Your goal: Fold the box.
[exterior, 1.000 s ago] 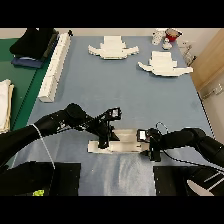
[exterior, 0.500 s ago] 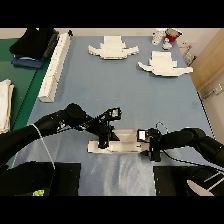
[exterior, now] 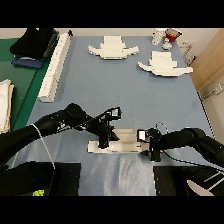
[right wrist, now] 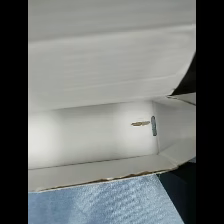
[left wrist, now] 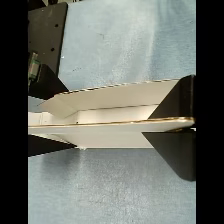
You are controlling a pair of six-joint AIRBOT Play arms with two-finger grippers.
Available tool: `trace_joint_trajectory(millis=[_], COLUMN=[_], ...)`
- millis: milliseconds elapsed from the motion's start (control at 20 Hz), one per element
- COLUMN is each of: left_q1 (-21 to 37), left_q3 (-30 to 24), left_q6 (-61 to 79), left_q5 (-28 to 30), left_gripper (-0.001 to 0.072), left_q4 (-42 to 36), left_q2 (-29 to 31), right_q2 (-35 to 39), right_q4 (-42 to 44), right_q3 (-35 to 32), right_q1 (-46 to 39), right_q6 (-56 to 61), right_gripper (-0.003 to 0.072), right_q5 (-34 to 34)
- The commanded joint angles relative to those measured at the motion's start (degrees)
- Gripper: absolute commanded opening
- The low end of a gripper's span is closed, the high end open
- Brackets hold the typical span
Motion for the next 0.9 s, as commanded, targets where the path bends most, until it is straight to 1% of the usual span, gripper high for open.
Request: trace_joint_trajectory(millis=[0, 650, 700, 750, 800, 850], left_q1=[0.04, 0.04, 0.04, 0.07, 0.07, 0.07], left_q3=[0.04, 0.04, 0.04, 0.04, 0.04, 0.04], left_q6=[0.00, 0.00, 0.00, 0.00, -0.02, -0.02], left_q5=[0.24, 0.07, 0.07, 0.17, 0.15, 0.09], left_gripper=[0.0013, 0.0016, 0.0035, 0.0272, 0.0409, 0.0412], left_q4=[-2.64, -2.80, -2.80, -2.82, -2.82, -2.84], left_q2=[-0.02, -0.02, -0.02, 0.00, 0.00, 0.00], right_q2=[0.07, 0.07, 0.07, 0.07, 0.07, 0.07], right_q4=[0.00, 0.00, 0.00, 0.00, 0.00, 0.00], right_q3=[0.00, 0.00, 0.00, 0.00, 0.00, 0.02], right_q1=[0.02, 0.04, 0.04, 0.04, 0.04, 0.04], right_q6=[0.02, 0.02, 0.02, 0.02, 0.02, 0.02], right_gripper=[0.0487, 0.0488, 0.0487, 0.0487, 0.0487, 0.0487], right_q5=[0.02, 0.04, 0.04, 0.04, 0.04, 0.04])
